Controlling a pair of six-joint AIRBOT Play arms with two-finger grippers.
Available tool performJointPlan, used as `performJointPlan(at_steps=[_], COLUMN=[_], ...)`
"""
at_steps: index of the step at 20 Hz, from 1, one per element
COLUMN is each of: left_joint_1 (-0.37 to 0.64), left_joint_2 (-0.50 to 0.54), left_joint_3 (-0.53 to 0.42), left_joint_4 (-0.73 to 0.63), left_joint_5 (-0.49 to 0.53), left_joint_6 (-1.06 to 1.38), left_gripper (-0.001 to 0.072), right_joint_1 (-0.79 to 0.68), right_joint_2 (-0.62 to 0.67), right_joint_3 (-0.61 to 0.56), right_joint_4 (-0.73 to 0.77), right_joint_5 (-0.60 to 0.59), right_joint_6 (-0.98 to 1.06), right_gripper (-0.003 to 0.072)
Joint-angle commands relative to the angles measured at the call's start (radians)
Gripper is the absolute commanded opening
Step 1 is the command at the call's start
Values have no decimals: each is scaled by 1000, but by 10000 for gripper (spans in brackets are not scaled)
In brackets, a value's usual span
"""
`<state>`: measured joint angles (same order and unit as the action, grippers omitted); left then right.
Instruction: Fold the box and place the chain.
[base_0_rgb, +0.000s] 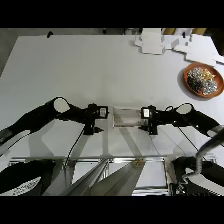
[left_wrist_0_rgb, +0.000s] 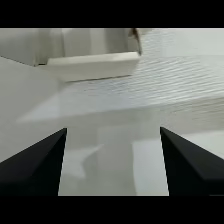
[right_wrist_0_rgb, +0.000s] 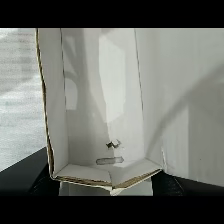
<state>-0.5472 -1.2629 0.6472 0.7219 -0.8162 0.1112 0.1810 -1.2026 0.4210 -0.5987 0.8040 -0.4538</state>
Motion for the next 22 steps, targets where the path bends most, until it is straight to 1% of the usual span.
performJointPlan(at_steps=[1,5,10,17,19,21,22], left_joint_1=[-10,-21,-23,-58,-59,-59,-59], left_joint_2=[-74,-115,-134,-157,-157,-157,-157], left_joint_3=[-7,-7,-7,-6,-6,-6,-6], left_joint_4=[-115,-176,-320,-338,-354,-358,-367], left_joint_5=[129,154,161,132,123,123,123], left_joint_6=[164,289,389,414,418,424,425], left_gripper=[640,641,646,647,664,705,705], right_joint_1=[0,0,0,0,0,0,0], right_joint_2=[1,1,1,1,1,1,1], right_joint_3=[1,1,1,1,1,1,1], right_joint_4=[0,0,0,0,0,0,0], right_joint_5=[0,0,0,0,0,0,0], right_joint_6=[0,0,0,0,0,0,0], right_gripper=[403,403,403,403,403,403,403])
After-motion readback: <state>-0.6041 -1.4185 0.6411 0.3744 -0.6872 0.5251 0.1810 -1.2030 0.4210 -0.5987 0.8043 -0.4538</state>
